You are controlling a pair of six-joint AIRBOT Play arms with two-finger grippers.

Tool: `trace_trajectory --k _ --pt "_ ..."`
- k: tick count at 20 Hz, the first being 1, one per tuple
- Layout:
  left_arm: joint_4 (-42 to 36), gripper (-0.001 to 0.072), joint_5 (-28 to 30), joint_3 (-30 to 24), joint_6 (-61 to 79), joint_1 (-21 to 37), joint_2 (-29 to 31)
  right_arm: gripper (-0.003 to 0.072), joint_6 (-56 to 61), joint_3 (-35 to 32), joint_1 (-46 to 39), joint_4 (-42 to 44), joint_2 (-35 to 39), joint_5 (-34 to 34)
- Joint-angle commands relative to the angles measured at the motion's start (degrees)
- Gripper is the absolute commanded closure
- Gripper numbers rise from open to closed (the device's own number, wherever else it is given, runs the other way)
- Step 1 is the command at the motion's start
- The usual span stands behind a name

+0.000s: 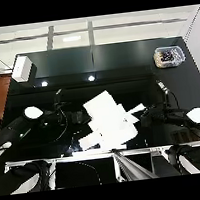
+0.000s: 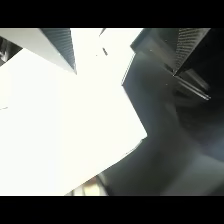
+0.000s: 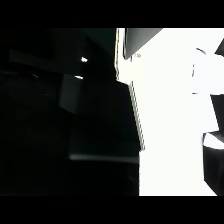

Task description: Fold the box and place the chain.

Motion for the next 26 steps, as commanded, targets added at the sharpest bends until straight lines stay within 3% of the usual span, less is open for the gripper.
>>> trace_trajectory --k 1,3,6,9,15,16,18,19,20,22,23,24,25,26 --pt "-10.19 0.0003 -2.97 0.02 9.44 0.44 -6.08 0.0639 0.11 -0.28 0.7 0.11 0.02 -0.87" --pt "-17.2 0.0003 -5.49 0.02 17.57 0.33 -10.38 0.0639 0.11 -0.28 0.7 0.04 0.02 -0.87" --pt "-21.77 0.0003 -10.34 0.04 28.2 0.35 -15.19 0.0639 0.13 -0.28 0.7 0.02 0.02 -0.85" --pt "-22.25 0.0013 -16.11 0.04 37.48 0.35 -17.07 0.0639 0.13 -0.28 0.7 0.02 0.02 -0.87" --pt "-22.21 0.0055 -18.88 0.07 45.24 -1.11 -17.42 0.0639 0.13 -0.28 0.7 -0.02 0.02 -1.31" --pt "-22.16 0.0135 -18.88 0.15 45.29 -1.38 -17.75 0.0639 0.13 -0.28 0.7 0.0 0.02 -1.31" --pt "-21.94 0.016 -18.88 1.03 45.59 -2.01 -18.86 0.0639 0.13 -0.28 0.7 -0.02 0.02 -1.31" --pt "-21.94 0.0215 -18.93 1.68 45.59 -2.16 -19.61 0.0639 0.13 -0.28 0.7 -0.02 0.02 -1.31" --pt "-21.94 0.0282 -18.93 2.29 45.57 -2.25 -20.26 0.0639 0.13 -0.28 0.7 -0.02 0.02 -1.31" --pt "-20.68 0.0502 -19.65 3.67 45.57 -2.27 -21.18 0.0639 0.13 -0.28 0.7 -0.02 0.02 -1.31" --pt "-18.43 0.0555 -20.55 4.42 45.57 -2.29 -21.27 0.0639 0.13 -0.28 0.7 -0.02 0.02 -1.29" --pt "-15.56 0.0564 -21.59 5.14 45.53 -2.29 -21.27 0.0639 0.13 -0.28 0.7 -0.07 0.02 -1.31" --pt "-12.94 0.0664 -22.6 5.73 45.48 -2.29 -21.27 0.0638 0.15 -0.28 0.7 -0.22 0.02 -1.62" --pt "-10.64 0.0684 -23.34 6.34 45.2 -2.27 -21.27 0.0519 0.15 -0.26 0.7 -0.22 0.02 -1.97"
